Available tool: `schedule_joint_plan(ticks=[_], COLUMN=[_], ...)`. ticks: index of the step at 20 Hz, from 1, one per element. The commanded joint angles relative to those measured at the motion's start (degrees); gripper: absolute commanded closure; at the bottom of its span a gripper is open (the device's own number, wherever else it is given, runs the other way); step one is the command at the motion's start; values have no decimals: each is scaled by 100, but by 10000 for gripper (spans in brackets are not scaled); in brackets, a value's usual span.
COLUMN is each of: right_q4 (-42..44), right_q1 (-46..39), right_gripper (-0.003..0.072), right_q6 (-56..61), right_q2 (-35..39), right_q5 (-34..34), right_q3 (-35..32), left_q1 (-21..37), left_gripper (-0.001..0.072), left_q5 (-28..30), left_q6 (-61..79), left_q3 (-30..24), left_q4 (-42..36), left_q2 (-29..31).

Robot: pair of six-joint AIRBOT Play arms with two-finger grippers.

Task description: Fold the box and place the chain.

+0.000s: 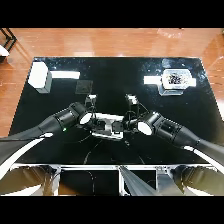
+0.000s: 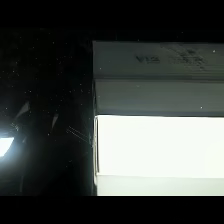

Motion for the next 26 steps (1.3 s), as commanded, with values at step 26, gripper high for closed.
schedule_joint_plan(ticks=[26], right_q4=[-136], right_q1=[105], right_gripper=[273], right_q6=[214], right_q2=[-669], right_q5=[463], right_q3=[507], left_q1=[-2], left_gripper=[681], left_q5=[42], left_q6=[2], left_q3=[-2], left_q4=[0], left_q2=[-4])
